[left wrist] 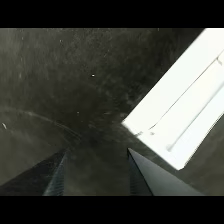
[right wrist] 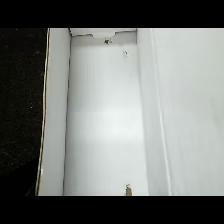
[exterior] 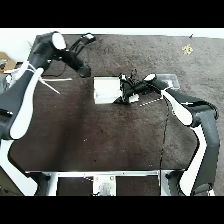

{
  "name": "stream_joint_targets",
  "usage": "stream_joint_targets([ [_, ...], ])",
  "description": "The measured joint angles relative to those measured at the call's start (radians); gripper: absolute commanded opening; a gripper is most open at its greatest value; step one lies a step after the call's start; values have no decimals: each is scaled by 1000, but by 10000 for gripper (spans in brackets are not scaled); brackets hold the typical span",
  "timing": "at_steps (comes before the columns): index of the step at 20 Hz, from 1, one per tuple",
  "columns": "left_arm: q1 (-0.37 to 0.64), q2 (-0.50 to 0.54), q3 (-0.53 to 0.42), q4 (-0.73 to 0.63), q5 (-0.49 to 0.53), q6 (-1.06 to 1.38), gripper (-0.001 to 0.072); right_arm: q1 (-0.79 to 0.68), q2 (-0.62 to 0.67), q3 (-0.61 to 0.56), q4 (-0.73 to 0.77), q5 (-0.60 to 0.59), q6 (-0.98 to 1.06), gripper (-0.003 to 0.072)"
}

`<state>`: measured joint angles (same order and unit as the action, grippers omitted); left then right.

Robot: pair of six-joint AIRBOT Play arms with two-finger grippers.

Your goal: Fold the box and place the chain.

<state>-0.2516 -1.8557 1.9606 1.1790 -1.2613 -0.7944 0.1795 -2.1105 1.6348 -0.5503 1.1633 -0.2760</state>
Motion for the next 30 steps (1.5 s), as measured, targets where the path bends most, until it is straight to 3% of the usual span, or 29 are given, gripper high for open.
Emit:
stream_joint_targets([
  [6,191,-11,-228,-490,-4,650,413,0,0,0,0,0,0,426],
  [9,238,-74,-288,-635,-52,817,417,0,0,0,0,0,0,426],
  [12,249,-154,-311,-742,-105,937,654,0,0,0,0,0,0,426],
  [15,250,-204,-321,-774,-111,1052,720,0,0,0,0,0,0,426],
  [30,185,-258,-332,-766,-125,1190,720,0,0,0,0,0,0,426],
])
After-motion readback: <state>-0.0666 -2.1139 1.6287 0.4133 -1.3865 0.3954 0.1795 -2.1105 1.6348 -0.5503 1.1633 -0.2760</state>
